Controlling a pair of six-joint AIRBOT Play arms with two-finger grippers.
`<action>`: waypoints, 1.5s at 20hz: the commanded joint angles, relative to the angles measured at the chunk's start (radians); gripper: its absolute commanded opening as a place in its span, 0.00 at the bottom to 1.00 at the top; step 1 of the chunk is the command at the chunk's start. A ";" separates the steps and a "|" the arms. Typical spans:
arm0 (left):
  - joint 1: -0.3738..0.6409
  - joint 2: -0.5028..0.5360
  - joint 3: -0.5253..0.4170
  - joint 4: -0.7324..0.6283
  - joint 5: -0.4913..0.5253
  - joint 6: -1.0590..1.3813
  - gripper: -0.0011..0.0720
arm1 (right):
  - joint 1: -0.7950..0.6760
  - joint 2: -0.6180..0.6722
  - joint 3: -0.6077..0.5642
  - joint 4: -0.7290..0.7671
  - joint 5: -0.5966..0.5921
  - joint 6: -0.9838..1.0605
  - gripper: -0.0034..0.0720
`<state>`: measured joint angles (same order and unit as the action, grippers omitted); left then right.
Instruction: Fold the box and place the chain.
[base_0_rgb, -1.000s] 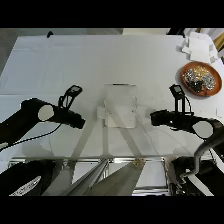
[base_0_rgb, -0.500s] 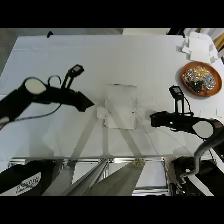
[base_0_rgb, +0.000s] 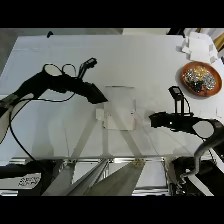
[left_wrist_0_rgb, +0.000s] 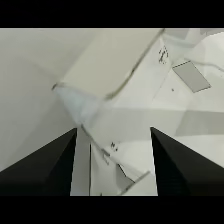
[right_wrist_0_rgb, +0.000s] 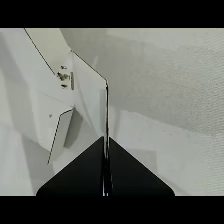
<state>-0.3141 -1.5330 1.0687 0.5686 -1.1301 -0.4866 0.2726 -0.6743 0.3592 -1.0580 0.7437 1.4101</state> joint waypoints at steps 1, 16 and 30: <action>-0.030 -0.045 0.010 0.000 0.054 0.076 0.71 | 0.001 0.001 0.000 0.016 0.001 -0.001 0.06; 0.014 -0.073 0.010 0.023 0.075 0.036 0.71 | 0.001 0.001 0.000 0.020 0.002 -0.001 0.06; -0.031 -0.152 0.010 -0.180 0.088 0.193 0.70 | 0.000 0.001 0.000 0.020 0.023 -0.001 0.06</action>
<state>-0.3435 -1.6707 1.0779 0.4438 -1.0252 -0.3351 0.2726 -0.6743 0.3592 -1.0382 0.7616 1.4090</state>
